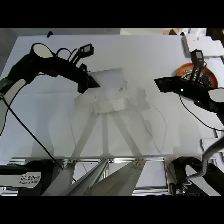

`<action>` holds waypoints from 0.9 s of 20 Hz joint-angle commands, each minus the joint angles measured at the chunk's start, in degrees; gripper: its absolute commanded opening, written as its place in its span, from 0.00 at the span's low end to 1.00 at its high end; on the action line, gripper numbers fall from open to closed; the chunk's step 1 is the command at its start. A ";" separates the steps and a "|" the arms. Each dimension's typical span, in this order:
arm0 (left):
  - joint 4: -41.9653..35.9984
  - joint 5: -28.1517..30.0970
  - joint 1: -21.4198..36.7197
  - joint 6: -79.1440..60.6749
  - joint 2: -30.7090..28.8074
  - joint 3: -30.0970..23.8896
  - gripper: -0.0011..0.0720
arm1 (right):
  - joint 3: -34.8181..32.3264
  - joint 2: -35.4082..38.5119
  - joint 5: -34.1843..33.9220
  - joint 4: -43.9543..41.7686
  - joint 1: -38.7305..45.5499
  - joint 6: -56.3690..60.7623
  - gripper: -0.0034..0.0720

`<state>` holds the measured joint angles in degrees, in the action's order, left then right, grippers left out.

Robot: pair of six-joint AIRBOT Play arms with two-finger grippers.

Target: Fold the box and place the chain.

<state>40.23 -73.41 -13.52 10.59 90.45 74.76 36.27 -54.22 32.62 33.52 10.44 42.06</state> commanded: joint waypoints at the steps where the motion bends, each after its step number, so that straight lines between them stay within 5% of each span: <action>1: -1.81 1.20 -0.15 -6.62 3.52 -2.03 0.02 | 0.07 0.44 2.32 0.85 1.01 0.13 0.65; 7: -0.85 4.31 -0.15 -19.15 8.13 -2.03 0.02 | 0.07 0.46 2.58 1.01 1.01 0.13 0.65; 18: 0.74 4.20 -0.15 -19.58 12.24 -2.03 0.02 | 0.07 0.46 2.60 1.05 1.01 0.13 0.65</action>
<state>40.73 -69.23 -13.63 -8.64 101.82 72.75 36.27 -53.80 35.20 34.54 11.40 42.17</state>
